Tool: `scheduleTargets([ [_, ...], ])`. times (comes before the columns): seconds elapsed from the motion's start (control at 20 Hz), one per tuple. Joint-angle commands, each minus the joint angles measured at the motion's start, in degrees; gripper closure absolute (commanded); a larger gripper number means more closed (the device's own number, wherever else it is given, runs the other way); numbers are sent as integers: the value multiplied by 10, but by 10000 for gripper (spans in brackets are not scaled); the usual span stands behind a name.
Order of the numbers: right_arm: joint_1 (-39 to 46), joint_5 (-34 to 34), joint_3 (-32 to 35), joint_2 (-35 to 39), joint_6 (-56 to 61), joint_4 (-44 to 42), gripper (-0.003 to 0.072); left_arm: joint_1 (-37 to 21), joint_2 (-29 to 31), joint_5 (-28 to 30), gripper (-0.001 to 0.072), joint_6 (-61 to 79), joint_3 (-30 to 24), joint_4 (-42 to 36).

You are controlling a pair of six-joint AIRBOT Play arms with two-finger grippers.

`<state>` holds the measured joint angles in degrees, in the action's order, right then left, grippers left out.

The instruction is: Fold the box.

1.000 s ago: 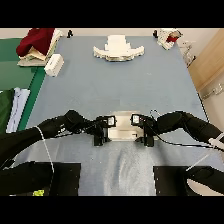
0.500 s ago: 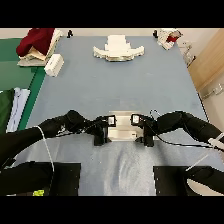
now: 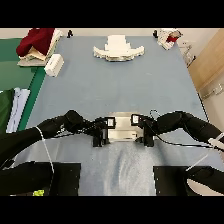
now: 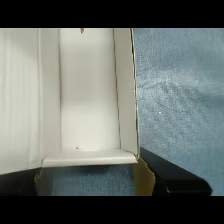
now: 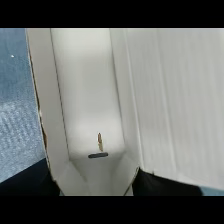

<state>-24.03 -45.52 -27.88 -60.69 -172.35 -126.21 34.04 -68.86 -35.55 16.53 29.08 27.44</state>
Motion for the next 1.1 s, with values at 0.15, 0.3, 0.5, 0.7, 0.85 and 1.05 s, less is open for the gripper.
scheduleTargets([
  [0.15, 0, 0, -1, 0, 0, 0, 119, -12, 4, -5, 17, 6, 1, -7],
  [0.3, 0, 0, -1, 0, 0, 0, 119, -12, 3, -5, 17, 7, 1, -9],
  [0.5, 0, 0, -1, 0, 0, 0, 118, -11, 2, -5, 17, 46, 1, -55],
  [0.7, 0, 0, -1, 0, 0, 0, 119, -11, -7, -6, 46, 46, 2, -50],
  [0.85, 0, 0, -1, 0, 0, 0, 118, -12, -7, -11, 291, 47, 2, -47],
  [1.05, 0, 0, -1, 0, 0, 0, 118, -12, -7, -11, 290, 47, 2, -47],
])
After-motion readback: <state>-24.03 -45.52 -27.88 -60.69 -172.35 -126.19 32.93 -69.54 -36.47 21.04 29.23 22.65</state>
